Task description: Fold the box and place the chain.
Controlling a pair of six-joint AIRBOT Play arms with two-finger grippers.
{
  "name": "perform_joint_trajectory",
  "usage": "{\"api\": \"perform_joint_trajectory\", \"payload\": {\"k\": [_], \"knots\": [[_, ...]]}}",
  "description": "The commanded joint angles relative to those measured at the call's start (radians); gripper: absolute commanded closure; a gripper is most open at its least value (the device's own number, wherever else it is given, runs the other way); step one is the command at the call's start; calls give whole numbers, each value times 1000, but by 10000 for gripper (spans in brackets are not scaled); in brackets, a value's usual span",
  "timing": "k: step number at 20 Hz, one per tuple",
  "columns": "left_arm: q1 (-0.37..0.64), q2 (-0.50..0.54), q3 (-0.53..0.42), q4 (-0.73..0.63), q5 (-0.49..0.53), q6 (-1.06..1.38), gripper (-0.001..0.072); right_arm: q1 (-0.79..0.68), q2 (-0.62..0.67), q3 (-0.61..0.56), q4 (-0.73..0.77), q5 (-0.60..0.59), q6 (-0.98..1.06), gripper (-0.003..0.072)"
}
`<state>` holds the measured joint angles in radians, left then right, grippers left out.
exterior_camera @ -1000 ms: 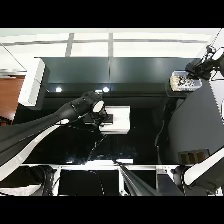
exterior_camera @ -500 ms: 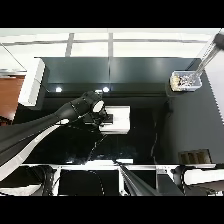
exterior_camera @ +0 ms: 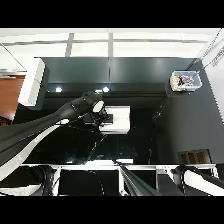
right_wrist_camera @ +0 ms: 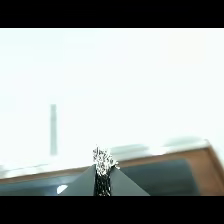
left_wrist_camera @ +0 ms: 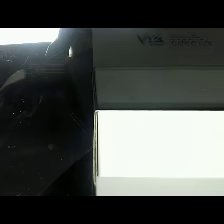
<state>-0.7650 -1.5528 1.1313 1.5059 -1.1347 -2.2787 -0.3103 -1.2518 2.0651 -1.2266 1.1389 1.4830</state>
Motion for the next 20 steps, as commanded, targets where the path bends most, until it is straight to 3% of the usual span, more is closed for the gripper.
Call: {"api": "perform_joint_trajectory", "payload": {"k": [1, 7, 13, 17, 20], "knots": [[1, -1, 0, 0, 0, 0, 678, 5, 82, -4, 136, 86, -21, 674], [1, -2, 0, 0, 0, 0, 678, 136, 271, -234, 216, 254, -81, 676], [1, -2, 0, 0, 0, 0, 678, 330, 299, -364, 363, 423, -149, 676], [1, -2, 0, 1, 0, 0, 678, 394, 299, -494, 515, 417, -171, 676], [1, -2, 0, 0, 1, 0, 678, 447, 298, -626, 631, 349, -199, 676]]}}
